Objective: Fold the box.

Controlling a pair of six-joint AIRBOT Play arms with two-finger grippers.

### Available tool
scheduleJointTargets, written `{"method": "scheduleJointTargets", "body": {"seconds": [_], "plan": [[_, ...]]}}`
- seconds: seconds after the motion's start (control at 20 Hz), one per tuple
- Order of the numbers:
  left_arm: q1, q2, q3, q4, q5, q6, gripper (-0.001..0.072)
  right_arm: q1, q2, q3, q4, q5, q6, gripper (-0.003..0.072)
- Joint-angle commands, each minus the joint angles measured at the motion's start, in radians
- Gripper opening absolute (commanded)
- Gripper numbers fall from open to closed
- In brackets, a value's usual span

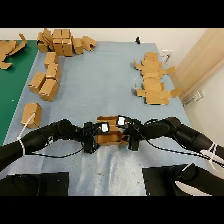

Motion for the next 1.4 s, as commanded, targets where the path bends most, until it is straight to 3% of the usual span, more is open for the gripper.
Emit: {"method": "scheduleJointTargets", "body": {"seconds": [0.0, 0.4, 0.5, 0.6, 0.65, 0.7, 1.35], "plan": [[0.0, 0.0, 0.0, 0.0, 0.0, 0.0, 0.0482, 0.007, -0.001, -0.001, 0.05, -0.001, -0.048, 0.014], [0.0, 0.0, 0.0, 0.0, 0.0, 0.0, 0.0481, 0.069, -0.025, -0.001, 0.038, 0.089, -0.109, 0.0113], [0.0, 0.0, 0.0, 0.0, 0.0, 0.0, 0.0482, 0.069, -0.026, -0.001, 0.05, 0.092, -0.109, 0.0309], [0.0, 0.0, 0.0, 0.0, 0.0, 0.0, 0.0481, 0.069, -0.026, -0.001, 0.074, 0.091, -0.109, 0.0363], [0.0, 0.0, 0.0, 0.0, 0.0, 0.0, 0.0481, 0.069, -0.026, -0.001, 0.087, 0.091, -0.11, 0.0469], [0.0, 0.0, 0.0, 0.0, 0.0, 0.0, 0.0481, 0.069, -0.026, -0.001, 0.09, 0.09, -0.11, 0.0527], [0.0, 0.0, 0.0, 0.0, 0.0, 0.0, 0.0481, 0.068, -0.063, -0.001, 0.09, 0.134, -0.111, 0.0547]]}}
